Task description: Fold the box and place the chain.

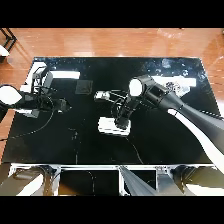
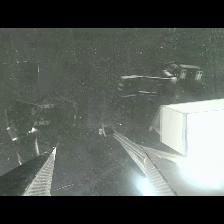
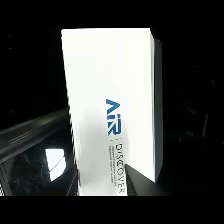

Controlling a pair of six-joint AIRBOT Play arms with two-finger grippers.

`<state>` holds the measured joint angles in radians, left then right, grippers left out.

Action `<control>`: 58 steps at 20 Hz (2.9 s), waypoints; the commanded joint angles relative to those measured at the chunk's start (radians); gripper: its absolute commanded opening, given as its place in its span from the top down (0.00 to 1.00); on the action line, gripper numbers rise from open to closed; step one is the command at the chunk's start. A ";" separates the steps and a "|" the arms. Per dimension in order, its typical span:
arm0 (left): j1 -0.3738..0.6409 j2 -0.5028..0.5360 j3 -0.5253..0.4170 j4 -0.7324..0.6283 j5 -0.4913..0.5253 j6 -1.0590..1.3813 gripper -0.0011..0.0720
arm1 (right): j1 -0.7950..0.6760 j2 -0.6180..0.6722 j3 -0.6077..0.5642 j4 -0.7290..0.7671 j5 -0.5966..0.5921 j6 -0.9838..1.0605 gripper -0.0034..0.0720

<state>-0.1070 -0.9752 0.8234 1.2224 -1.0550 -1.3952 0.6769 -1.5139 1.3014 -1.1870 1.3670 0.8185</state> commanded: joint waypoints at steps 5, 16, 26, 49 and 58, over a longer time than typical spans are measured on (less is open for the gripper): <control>0.000 0.000 0.000 0.000 0.000 0.000 0.11 | 0.016 0.003 -0.029 -0.004 -0.004 0.012 0.50; 0.000 0.000 0.000 -0.011 -0.001 0.000 0.11 | -0.082 0.249 -0.032 0.009 0.115 0.354 0.50; -0.039 -0.006 -0.001 -0.045 0.015 0.018 0.11 | -0.139 0.481 -0.613 0.497 -0.483 0.822 0.93; -0.065 -0.017 -0.001 -0.053 0.000 0.020 0.11 | -0.059 0.276 -0.676 0.760 -0.676 0.665 0.93; -0.065 -0.017 -0.001 -0.053 -0.001 0.027 0.11 | -0.060 0.277 -0.675 0.771 -0.622 0.602 0.93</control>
<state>-0.1715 -0.9916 0.8230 1.1687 -1.0554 -1.3716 0.6163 -1.2461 0.6258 -0.4194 0.7025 1.4487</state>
